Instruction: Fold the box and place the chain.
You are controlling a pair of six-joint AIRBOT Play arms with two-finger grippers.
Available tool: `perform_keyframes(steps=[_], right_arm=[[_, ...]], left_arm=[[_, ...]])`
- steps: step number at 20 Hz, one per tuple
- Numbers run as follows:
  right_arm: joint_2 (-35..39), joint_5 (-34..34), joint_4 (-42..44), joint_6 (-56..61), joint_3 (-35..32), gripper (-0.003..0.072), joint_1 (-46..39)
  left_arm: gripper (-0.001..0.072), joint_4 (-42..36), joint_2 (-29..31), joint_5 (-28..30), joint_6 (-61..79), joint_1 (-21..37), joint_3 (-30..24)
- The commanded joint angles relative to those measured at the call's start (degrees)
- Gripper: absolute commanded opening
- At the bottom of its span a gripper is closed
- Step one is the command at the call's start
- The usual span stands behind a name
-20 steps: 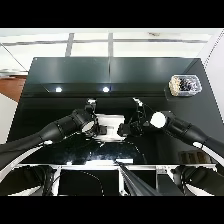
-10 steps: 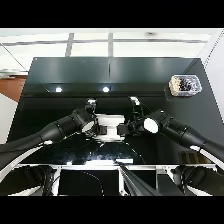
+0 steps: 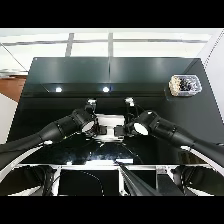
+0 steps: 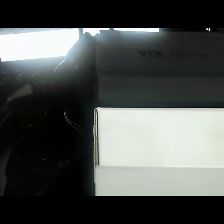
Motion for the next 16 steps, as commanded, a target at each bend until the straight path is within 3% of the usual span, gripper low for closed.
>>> perform_keyframes(steps=[1, 2, 16], right_arm=[[-2.3, 3.7, -3.1, 4.0, 2.4, 0.0527, 1.7], [-2.8, 4.1, -3.3, 4.1, 3.0, 0.0376, 2.1], [-7.6, 8.4, -3.3, 8.2, 7.9, 0.0307, 2.2]], left_arm=[[0.0028, 0.0, 0.0, 0.0, 0.0, 0.0, 0.0], [0.0029, 0.0, 0.0, 0.0, 0.0, 0.0, 0.0], [0.0028, 0.0, 0.0, 0.0, 0.0, 0.0, 0.0]])
